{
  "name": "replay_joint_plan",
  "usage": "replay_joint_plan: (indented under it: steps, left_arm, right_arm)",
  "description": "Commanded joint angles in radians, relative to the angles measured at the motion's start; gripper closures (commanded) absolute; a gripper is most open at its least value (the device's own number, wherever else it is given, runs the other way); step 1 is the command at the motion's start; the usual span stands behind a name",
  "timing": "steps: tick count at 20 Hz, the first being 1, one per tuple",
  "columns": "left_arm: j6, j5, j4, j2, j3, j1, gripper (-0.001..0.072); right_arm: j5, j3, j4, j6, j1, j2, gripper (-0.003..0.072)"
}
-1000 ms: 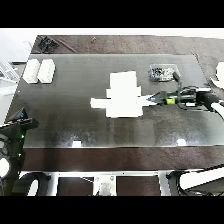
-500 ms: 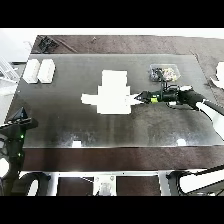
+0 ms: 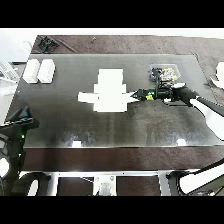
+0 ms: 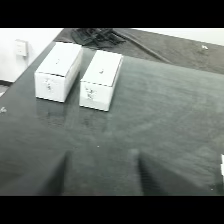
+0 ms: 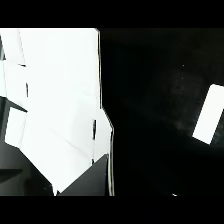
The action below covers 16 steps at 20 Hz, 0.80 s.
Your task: Fold the box and place the chain.
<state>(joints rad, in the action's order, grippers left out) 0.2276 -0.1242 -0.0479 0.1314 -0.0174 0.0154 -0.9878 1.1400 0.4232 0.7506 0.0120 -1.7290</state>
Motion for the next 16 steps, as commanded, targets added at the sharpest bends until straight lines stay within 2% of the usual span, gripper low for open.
replay_joint_plan:
  steps: [1,6,9,12,16]
  left_arm:
    - [-0.001,0.062,-0.002,-0.001,-0.001,0.000,0.0167]
    - [-0.001,0.199,-0.005,0.006,-0.005,0.000,0.0169]
    - [-0.044,0.255,-0.019,0.093,-0.071,0.000,0.0178]
    - [-0.108,0.345,-0.021,0.300,-0.218,0.000,0.0178]
    - [-0.156,0.549,-0.025,0.716,-0.474,0.000,0.0177]
  right_arm:
    - [-0.003,0.030,0.042,0.032,-0.022,-0.022,0.0675]
    - [-0.011,0.097,0.144,0.108,-0.023,-0.034,0.0675]
    - [-0.019,0.116,0.145,0.117,-0.025,-0.034,0.0675]
    - [-0.019,0.116,0.158,0.133,-0.026,-0.034,0.0674]
    - [-0.019,0.116,0.162,0.159,-0.030,-0.034,0.0675]
